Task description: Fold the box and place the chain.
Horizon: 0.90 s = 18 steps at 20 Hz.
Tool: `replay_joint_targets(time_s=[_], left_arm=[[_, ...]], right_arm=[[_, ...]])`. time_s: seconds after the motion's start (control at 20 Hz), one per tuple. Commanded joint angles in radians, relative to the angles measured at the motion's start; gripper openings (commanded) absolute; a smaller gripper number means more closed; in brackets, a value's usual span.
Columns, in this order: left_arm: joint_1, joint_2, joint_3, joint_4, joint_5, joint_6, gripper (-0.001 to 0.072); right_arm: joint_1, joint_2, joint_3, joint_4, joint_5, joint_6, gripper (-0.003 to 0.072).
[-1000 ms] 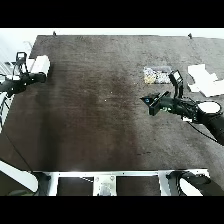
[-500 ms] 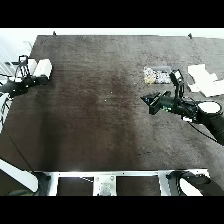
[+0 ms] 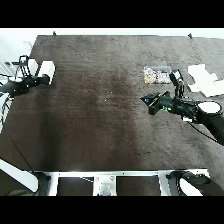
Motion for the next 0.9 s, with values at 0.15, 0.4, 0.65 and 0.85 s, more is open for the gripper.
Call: replay_joint_targets(time_s=[0.15, 0.4, 0.65, 0.85], left_arm=[[0.012, 0.000, 0.000, 0.002, 0.048, 0.019, 0.0720], [0.012, 0.025, 0.000, 0.006, -0.022, 0.044, 0.0720], [0.012, 0.135, 0.000, 0.021, -0.121, 0.044, 0.0720], [0.012, 0.261, 0.000, 0.045, -0.182, 0.043, 0.0718]], right_arm=[[0.000, 0.000, 0.000, 0.000, 0.004, 0.000, 0.0008], [0.000, 0.000, 0.000, 0.000, 0.004, 0.000, 0.0233], [0.000, 0.001, 0.000, 0.001, 0.004, 0.000, 0.0290], [0.000, 0.001, 0.000, 0.001, 0.004, 0.010, 0.0391]])
